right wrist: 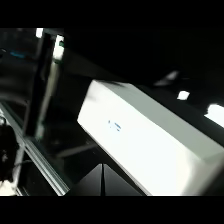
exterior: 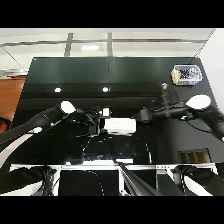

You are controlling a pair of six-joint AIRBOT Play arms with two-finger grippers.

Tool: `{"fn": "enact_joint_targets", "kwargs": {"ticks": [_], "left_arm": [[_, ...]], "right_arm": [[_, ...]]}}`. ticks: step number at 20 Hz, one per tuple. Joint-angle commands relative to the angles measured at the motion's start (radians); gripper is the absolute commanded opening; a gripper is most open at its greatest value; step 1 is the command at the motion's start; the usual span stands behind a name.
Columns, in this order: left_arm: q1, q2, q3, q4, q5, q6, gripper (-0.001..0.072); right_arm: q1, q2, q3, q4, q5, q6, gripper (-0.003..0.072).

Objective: Fold the box and place the chain.

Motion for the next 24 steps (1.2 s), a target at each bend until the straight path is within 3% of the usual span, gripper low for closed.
{"fn": "enact_joint_targets", "kwargs": {"ticks": [1, 3, 6, 10, 13, 20, 24], "left_arm": [[0.0, 0.07, 0.031, 0.161, -0.027, -0.119, 0.0718], [-0.001, 0.115, 0.064, 0.165, -0.094, -0.121, 0.0716], [-0.044, 0.119, 0.136, 0.089, -0.102, -0.123, 0.0712], [-0.149, -0.002, 0.253, 0.06, -0.097, -0.193, 0.0711], [-0.168, -0.124, 0.334, 0.058, -0.1, -0.321, 0.0707], [-0.174, -0.168, 0.348, 0.06, -0.19, -0.362, 0.0706], [-0.179, -0.169, 0.349, 0.064, -0.188, -0.361, 0.0706]], "right_arm": [[-0.196, 0.124, 0.034, -0.165, 0.176, 0.05, 0.0022], [-0.297, 0.185, 0.034, -0.212, 0.211, 0.06, 0.0022], [-0.371, 0.212, 0.033, -0.22, 0.208, 0.06, 0.0022], [-0.37, 0.212, 0.031, -0.222, 0.178, 0.06, 0.0022], [-0.37, 0.212, 0.031, -0.227, 0.176, 0.048, 0.0022], [-0.37, 0.212, 0.031, -0.227, 0.136, 0.029, 0.0022], [-0.37, 0.212, 0.031, -0.227, 0.132, 0.026, 0.0022]]}}
